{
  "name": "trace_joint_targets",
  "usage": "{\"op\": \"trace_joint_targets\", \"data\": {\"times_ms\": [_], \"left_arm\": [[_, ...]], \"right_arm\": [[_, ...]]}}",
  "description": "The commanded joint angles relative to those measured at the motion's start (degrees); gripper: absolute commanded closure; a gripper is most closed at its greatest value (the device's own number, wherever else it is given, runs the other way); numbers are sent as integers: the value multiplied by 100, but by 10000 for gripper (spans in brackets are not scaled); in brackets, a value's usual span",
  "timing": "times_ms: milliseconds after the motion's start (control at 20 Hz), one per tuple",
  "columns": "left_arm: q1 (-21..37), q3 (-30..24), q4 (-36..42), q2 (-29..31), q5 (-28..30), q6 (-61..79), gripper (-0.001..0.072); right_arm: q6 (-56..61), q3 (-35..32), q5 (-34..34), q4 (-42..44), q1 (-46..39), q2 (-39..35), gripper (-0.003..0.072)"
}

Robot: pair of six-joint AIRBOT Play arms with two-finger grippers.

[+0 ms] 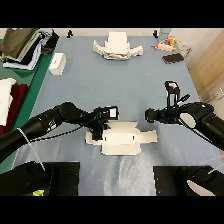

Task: Fold the box.

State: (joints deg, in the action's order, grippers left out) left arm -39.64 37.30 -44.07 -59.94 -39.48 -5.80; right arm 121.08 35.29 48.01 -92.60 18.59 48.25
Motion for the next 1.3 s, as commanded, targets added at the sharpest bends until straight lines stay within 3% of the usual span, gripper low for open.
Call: {"op": "trace_joint_targets", "data": {"times_ms": [0,800,850,950,1100,1250], "left_arm": [[2,-28,127,-13,9,48,696],[-2,-210,170,-42,-444,-20,696],[-2,-210,173,-42,-457,-22,696],[-2,-210,170,-42,-452,-15,696],[-2,-210,170,-42,-450,-15,696],[-2,-210,170,-42,-448,-15,696]], "right_arm": [[0,0,-2,2,7,2,187],[-4,0,262,184,9,0,187],[-9,0,387,232,9,0,211],[-297,17,820,411,9,0,661],[-1091,22,1473,992,39,-13,684],[-1923,-52,1727,1661,662,-166,684]]}}
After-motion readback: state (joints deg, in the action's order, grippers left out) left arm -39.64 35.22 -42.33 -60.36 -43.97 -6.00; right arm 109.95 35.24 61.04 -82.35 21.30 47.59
